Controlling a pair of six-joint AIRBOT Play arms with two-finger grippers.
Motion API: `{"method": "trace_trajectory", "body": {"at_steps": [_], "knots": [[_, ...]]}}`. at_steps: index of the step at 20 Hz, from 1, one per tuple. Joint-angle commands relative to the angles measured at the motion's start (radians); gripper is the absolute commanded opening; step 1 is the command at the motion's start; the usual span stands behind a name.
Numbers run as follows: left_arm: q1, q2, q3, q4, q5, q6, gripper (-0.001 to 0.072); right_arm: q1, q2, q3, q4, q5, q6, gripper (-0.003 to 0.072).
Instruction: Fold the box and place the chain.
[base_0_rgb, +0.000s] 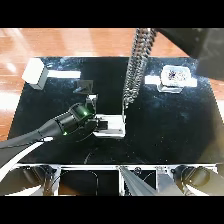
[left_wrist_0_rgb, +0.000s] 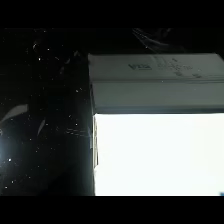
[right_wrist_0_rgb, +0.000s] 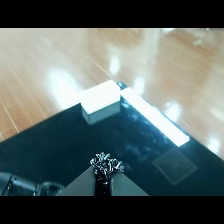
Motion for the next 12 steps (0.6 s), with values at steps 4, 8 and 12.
{"method": "trace_trajectory", "body": {"at_steps": [4, 8, 12], "knots": [[0.000, 0.000, 0.001, 0.000, 0.000, 0.000, 0.0020, 0.001, -0.037, 0.000, 0.027, -0.095, -0.023, 0.0035], [0.000, 0.000, 0.001, 0.000, 0.000, 0.000, 0.0020, 0.001, -0.038, 0.000, 0.026, -0.146, -0.030, 0.0035], [0.000, 0.000, 0.001, 0.000, 0.000, 0.000, 0.0020, 0.001, -0.038, 0.000, 0.018, -0.029, -0.029, 0.0035]]}}
